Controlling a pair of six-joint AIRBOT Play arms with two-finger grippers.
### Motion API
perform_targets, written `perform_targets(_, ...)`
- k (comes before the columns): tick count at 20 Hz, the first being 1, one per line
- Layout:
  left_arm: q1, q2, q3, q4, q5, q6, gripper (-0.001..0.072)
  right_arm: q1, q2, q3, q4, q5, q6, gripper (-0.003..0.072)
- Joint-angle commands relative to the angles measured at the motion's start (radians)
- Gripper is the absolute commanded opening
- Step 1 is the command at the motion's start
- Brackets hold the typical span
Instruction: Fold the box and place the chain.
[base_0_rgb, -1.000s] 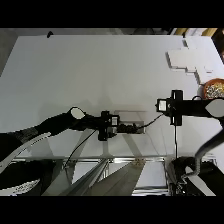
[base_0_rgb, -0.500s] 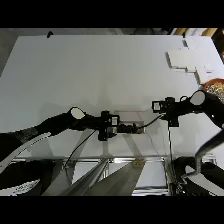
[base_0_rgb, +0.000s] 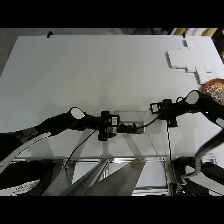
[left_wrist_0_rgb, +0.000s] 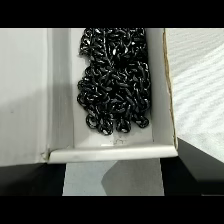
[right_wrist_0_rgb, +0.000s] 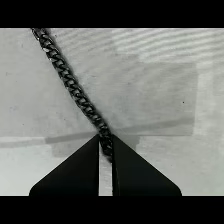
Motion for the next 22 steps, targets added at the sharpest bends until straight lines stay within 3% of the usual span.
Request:
perform_targets(1, 0.0, 0.001, 0.0, 0.0, 0.0, 0.0, 0.0389, 0.0, 0.003, -0.001, -0.004, 0.054, -0.004, 0.0017)
perform_targets(6, 0.0, 0.001, 0.0, 0.0, 0.0, 0.0, 0.0389, 0.0, 0.127, -0.001, 0.001, 0.183, 0.062, 0.0017)
perform_targets(9, 0.0, 0.001, 0.0, 0.0, 0.0, 0.0, 0.0389, 0.0, 0.248, -0.001, 0.08, 0.24, 0.105, 0.0017)
perform_targets(16, 0.0, 0.001, 0.0, 0.0, 0.0, 0.0, 0.0389, 0.026, 0.489, -0.001, 0.605, 0.307, 0.105, 0.0017)
perform_targets(19, 0.0, 0.001, 0.0, 0.0, 0.0, 0.0, 0.0389, 0.138, 0.508, -0.001, 0.691, 0.301, 0.106, 0.0017)
perform_targets(22, 0.0, 0.001, 0.0, 0.0, 0.0, 0.0, 0.0389, 0.272, 0.507, -0.001, 0.682, 0.172, 0.191, 0.0017)
